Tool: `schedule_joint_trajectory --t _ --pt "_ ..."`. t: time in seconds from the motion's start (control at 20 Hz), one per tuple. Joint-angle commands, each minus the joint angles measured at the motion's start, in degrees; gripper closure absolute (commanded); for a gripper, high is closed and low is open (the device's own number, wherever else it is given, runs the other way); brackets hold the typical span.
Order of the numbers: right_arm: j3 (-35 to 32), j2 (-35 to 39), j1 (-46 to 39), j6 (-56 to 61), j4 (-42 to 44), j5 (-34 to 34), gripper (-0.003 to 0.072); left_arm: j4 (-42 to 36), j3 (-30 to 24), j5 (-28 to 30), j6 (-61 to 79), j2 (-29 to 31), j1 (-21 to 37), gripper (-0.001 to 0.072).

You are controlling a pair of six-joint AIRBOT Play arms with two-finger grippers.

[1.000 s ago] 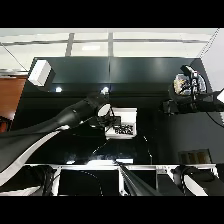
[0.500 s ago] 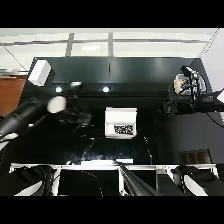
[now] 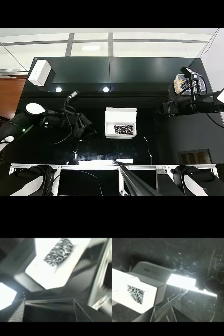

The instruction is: Fold the box and place the chain.

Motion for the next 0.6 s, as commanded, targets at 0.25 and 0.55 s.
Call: schedule_joint_trajectory --t 0.25,0.55 --pt "0.02 0.04 -0.04 0.04 -0.02 -0.09 0.0429 4.57 4.70 8.63 34.21 -11.58 -9.16 -0.0006" --pt "0.02 0.04 -0.04 0.04 -0.02 -0.17 0.0430 0.59 7.74 9.49 32.68 -14.23 -10.12 -0.0005"
